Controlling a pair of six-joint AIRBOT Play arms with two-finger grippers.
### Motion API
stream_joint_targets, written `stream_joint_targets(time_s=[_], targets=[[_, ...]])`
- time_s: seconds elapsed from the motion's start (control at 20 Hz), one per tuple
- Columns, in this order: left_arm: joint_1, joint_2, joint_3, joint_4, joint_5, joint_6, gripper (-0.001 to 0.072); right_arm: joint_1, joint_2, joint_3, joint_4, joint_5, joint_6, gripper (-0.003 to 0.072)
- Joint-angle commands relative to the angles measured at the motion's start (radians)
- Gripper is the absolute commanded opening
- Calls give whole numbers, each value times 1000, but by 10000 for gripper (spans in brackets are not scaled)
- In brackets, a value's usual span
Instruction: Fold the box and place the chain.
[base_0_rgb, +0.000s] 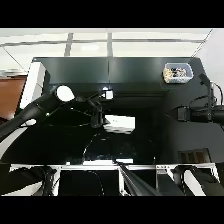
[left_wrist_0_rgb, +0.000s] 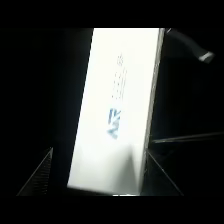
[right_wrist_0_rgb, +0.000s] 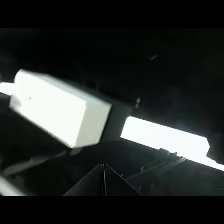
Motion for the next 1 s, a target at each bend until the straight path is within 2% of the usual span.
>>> stream_joint_targets(time_s=[0.0, 0.15, 0.3, 0.7, 0.95], targets=[[-71, -58, 82, -14, 28, -98, 714, -13, 9, 0, -10, -56, 0, 14], [-122, -135, 113, -16, 103, -97, 714, -13, 9, 0, -11, -53, -1, 14], [-138, -170, 116, -20, 81, -99, 714, -13, 9, 0, -12, -53, -8, 14], [-138, -172, 116, -13, 15, -100, 712, -13, 9, 0, -11, -57, -28, 14], [-138, -172, 116, 0, 13, -99, 712, -13, 8, -1, -11, -57, -28, 14]])
